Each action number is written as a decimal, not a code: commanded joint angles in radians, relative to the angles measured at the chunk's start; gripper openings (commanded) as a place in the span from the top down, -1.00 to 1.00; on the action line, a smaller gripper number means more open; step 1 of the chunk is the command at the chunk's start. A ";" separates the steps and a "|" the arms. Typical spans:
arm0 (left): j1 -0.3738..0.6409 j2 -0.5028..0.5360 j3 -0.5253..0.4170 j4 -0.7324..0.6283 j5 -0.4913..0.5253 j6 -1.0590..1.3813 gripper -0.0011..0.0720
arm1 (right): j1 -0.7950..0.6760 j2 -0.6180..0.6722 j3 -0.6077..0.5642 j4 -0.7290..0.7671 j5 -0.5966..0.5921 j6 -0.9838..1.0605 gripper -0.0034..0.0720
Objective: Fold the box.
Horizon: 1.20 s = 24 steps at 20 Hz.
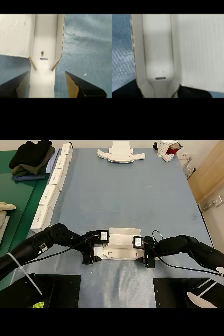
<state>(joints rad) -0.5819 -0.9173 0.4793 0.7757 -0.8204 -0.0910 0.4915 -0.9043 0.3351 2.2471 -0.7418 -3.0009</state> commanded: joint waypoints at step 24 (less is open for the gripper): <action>-0.054 -0.156 -0.004 -0.297 0.141 0.214 -0.72 | 0.000 0.000 0.000 0.000 0.000 0.000 -0.53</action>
<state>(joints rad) -0.6350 -1.0718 0.4759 0.4858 -0.6823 0.1223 0.4915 -0.9043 0.3351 2.2467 -0.7425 -2.9986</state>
